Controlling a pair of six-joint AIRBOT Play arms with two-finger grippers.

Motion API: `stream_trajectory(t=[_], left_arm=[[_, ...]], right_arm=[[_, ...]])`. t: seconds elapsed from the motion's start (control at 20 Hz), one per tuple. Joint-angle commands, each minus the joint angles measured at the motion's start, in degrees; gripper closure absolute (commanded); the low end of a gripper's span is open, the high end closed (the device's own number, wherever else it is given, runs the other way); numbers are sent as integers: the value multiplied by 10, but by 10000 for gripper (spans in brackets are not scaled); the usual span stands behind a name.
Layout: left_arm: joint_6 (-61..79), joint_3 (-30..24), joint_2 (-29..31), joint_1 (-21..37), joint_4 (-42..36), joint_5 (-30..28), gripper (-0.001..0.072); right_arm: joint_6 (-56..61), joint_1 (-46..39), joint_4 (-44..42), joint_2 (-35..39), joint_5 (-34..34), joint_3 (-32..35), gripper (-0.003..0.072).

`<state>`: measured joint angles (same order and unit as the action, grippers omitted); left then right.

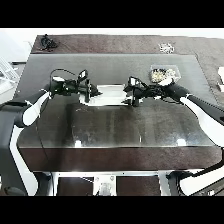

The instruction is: Fold the box and place the chain.

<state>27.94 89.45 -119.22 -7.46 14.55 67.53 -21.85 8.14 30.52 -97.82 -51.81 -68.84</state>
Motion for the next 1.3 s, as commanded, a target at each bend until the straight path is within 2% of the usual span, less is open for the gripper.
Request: stream_trajectory(t=[0.0, 0.15, 0.65, 1.25], left_arm=[[0, 0, 0, 0, 0, 0, 691], [0, 0, 0, 0, 0, 0, 691], [0, 0, 0, 0, 0, 0, 691], [0, 0, 0, 0, 0, 0, 691]], right_arm=[[-10, 0, -5, -16, -24, -16, -12], [-19, -2, -5, -39, -62, -35, -12], [-42, -5, -14, -102, -124, -96, -12], [-43, -4, -21, -136, -151, -118, -12]])
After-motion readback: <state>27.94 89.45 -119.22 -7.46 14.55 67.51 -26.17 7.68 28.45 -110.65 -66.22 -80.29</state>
